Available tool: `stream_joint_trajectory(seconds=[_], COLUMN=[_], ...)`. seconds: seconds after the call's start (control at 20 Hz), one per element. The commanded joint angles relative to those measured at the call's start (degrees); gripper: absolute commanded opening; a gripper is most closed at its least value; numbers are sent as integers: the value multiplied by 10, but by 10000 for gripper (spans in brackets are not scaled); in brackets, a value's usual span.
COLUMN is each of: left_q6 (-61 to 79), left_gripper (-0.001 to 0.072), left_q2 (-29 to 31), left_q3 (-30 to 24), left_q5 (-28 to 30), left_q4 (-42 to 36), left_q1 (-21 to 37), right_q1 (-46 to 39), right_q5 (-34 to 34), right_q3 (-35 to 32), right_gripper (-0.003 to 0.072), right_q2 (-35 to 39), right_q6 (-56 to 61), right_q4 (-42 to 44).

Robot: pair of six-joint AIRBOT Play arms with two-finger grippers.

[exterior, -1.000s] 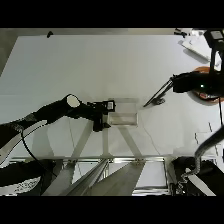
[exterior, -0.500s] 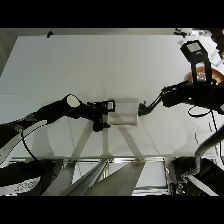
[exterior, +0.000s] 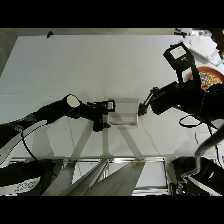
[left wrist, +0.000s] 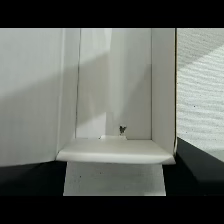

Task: Fold the box and place the chain.

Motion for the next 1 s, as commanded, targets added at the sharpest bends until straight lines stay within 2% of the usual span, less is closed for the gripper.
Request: stream_joint_trajectory(seconds=[0.0,0.2,0.4,0.55,0.8,0.95], left_q6=[0,0,0,0,0,0], left_gripper=[453,453,453,453,453,453], left_q2=[0,0,0,0,0,0], left_q3=[0,0,0,0,0,0], left_q5=[0,0,0,0,0,0], left_q4=[0,0,0,0,0,0], left_q1=[0,0,0,0,0,0], right_q1=[22,22,22,22,22,22], right_q5=[-39,-31,-40,-88,-152,-148], right_q3=[7,2,-57,-104,-114,-114], right_gripper=[7,7,7,7,7,8], right_q2=[22,25,8,-11,-99,-155], right_q6=[13,21,23,34,38,38], right_q4=[-34,29,88,103,140,178])
